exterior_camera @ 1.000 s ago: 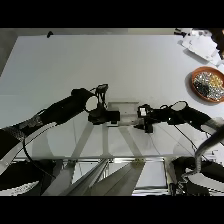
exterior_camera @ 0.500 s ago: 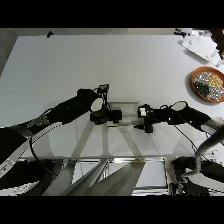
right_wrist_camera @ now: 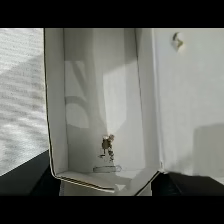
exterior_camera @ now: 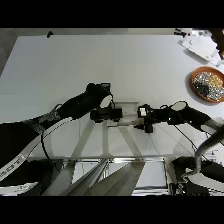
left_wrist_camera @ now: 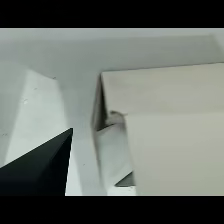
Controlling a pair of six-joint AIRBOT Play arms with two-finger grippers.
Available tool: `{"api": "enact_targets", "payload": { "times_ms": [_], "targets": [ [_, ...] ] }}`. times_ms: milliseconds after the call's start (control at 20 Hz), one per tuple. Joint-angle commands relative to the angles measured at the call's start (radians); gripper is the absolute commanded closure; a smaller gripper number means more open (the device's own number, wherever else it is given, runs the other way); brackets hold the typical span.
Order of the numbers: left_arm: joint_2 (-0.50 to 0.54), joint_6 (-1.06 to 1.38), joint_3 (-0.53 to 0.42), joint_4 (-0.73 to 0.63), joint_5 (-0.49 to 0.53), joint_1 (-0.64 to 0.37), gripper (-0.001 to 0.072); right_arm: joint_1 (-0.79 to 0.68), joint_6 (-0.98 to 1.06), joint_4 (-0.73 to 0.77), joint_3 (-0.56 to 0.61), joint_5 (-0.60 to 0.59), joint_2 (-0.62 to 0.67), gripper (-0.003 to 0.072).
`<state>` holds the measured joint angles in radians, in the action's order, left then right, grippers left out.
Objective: Fold the box and place the chain.
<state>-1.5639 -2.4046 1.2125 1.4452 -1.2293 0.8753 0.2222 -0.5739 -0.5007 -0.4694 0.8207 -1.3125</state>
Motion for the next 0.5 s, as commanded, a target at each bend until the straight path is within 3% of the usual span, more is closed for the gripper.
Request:
{"api": "enact_targets", "payload": {
  "times_ms": [0, 150, 200, 250, 450],
  "targets": [
    [-0.025, -0.048, 0.014, 0.036, -0.063, 0.023, 0.0159, 0.000, 0.000, 0.000, 0.000, 0.001, 0.000, 0.0228],
    [-0.027, -0.074, 0.014, 0.012, 0.014, 0.035, 0.0183, 0.000, 0.000, 0.000, 0.000, 0.001, 0.000, 0.0228],
    [-0.031, -0.080, 0.014, 0.010, 0.026, 0.037, 0.0273, 0.000, 0.000, 0.000, 0.000, 0.001, 0.000, 0.0228],
    [-0.038, -0.080, 0.014, 0.007, 0.031, 0.041, 0.0319, 0.000, 0.000, 0.000, 0.000, 0.002, 0.000, 0.0228],
    [-0.072, -0.084, 0.013, 0.002, 0.029, 0.049, 0.0320, 0.000, 0.000, 0.000, 0.000, 0.001, 0.000, 0.0228]
  ]
}}
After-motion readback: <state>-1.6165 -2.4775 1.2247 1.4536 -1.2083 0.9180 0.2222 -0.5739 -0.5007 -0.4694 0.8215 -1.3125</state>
